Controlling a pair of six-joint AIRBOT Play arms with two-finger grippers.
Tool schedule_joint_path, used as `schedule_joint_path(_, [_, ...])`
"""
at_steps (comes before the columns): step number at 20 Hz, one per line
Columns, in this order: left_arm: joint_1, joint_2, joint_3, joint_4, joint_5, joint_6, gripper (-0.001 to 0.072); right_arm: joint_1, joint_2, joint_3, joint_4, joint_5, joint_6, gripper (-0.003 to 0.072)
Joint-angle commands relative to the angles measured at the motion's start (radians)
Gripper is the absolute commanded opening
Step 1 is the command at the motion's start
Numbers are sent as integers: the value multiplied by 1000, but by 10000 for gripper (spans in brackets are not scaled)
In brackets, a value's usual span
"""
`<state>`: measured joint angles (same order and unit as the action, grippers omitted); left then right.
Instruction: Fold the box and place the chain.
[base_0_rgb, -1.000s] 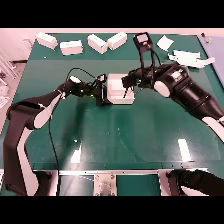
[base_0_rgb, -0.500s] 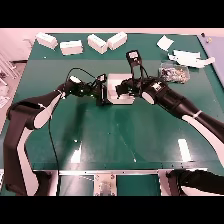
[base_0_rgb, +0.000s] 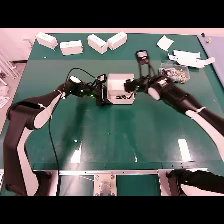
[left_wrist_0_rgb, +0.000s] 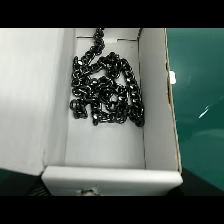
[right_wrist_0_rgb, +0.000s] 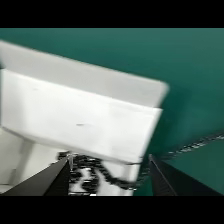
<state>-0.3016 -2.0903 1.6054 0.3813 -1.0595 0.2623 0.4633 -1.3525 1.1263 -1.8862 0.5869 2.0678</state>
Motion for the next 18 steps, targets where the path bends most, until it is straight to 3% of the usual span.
schedule_joint_path(1, [1, 0, 0, 0, 0, 0, 562, -116, 40, 0, 1, 89, 2, 564])
schedule_joint_path(4, [1, 0, 0, 0, 0, 0, 562, -253, 39, -47, 0, 47, 89, 564])
schedule_joint_path(9, [1, 0, 0, 0, 0, 0, 562, -441, -9, -162, 1, -281, 313, 564])
schedule_joint_path(12, [1, 0, 0, 0, 0, 0, 562, -486, -132, -151, 2, -414, 374, 564])
schedule_joint_path(18, [1, 0, 0, 0, 0, 0, 562, -488, -346, -10, 46, -487, 412, 564])
